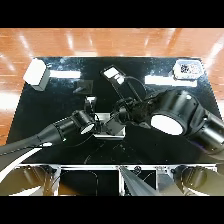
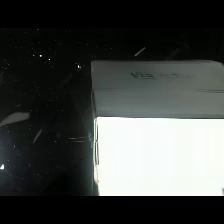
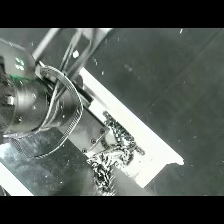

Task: Fold the box and place the chain.

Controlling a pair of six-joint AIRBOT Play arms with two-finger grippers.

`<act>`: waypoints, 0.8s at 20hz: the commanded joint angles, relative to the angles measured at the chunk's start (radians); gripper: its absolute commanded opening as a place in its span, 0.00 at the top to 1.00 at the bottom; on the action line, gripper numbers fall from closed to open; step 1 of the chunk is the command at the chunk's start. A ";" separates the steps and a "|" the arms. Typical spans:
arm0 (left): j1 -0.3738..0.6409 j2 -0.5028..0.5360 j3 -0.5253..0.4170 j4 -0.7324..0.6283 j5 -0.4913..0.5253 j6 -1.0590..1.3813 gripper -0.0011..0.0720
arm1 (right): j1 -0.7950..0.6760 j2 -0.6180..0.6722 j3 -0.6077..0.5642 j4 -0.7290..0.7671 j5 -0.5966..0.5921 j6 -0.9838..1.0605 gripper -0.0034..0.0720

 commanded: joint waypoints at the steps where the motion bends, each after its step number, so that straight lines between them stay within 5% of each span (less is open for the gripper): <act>1: 0.000 -0.001 0.000 0.000 0.001 0.000 0.96 | 0.000 -0.013 -0.022 0.016 -0.003 0.016 0.26; 7: 0.000 -0.001 0.000 0.000 0.000 0.000 0.96 | -0.016 -0.001 -0.021 -0.024 -0.003 0.016 0.27; 14: 0.000 -0.001 0.000 -0.001 0.002 0.000 0.95 | -0.159 0.144 -0.018 -0.197 0.294 0.030 0.27; 15: 0.000 0.000 0.001 -0.004 0.000 0.000 0.92 | -0.169 0.154 -0.019 -0.189 0.302 0.030 0.27; 16: 0.000 0.000 0.003 -0.008 -0.004 0.000 0.74 | -0.170 0.159 -0.020 -0.180 0.300 0.030 0.27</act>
